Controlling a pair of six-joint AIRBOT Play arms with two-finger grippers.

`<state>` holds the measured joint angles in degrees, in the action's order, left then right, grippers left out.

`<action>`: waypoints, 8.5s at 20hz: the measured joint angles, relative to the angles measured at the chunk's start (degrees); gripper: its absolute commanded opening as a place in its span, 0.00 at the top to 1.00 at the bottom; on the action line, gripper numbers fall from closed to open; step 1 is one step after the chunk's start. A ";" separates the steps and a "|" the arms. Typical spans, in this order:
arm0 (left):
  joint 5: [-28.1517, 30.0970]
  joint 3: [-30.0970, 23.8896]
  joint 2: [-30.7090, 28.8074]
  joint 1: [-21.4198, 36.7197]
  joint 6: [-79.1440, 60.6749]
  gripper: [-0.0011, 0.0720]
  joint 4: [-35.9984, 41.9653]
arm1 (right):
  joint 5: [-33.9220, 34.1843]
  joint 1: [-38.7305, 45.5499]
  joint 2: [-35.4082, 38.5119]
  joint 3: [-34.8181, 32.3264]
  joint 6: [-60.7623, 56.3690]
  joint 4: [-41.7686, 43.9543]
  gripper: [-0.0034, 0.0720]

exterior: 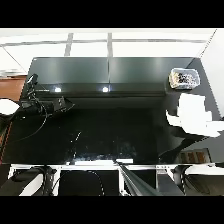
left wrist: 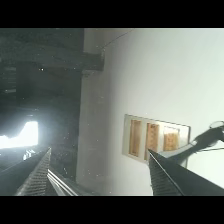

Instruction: Fold the box and place the chain.

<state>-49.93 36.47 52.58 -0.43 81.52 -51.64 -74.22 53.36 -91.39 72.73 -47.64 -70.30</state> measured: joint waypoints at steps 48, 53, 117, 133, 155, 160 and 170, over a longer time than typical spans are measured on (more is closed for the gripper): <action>-34.88 27.74 46.90 -13.14 -33.31 0.75 16.22 | 32.96 -65.00 23.02 -40.00 3.65 48.68 0.93; -36.02 30.49 47.25 -15.17 -35.58 0.95 9.99 | 32.70 -65.00 23.02 -40.00 3.61 48.63 0.84; 6.27 14.05 30.40 -30.95 -78.71 0.95 2.67 | 33.42 -74.60 28.37 -37.86 47.19 25.83 0.11; 5.84 14.05 30.40 -30.99 -78.79 0.95 2.69 | 28.63 -72.52 22.95 -37.94 62.66 39.95 0.11; 6.01 14.05 30.40 -31.01 -78.73 0.95 2.67 | 32.35 -74.05 16.31 -38.42 64.96 38.56 0.11; 6.01 14.05 30.40 -31.01 -78.71 0.95 2.67 | 32.83 -74.18 16.28 -38.42 64.65 38.47 0.21; 3.93 14.03 28.09 -30.32 -77.13 0.28 1.73 | 33.11 -74.18 16.28 -38.42 64.59 38.40 0.43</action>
<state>-46.00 50.50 80.66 -30.74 4.38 -49.91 -41.10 -20.82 -75.11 34.30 16.95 -31.90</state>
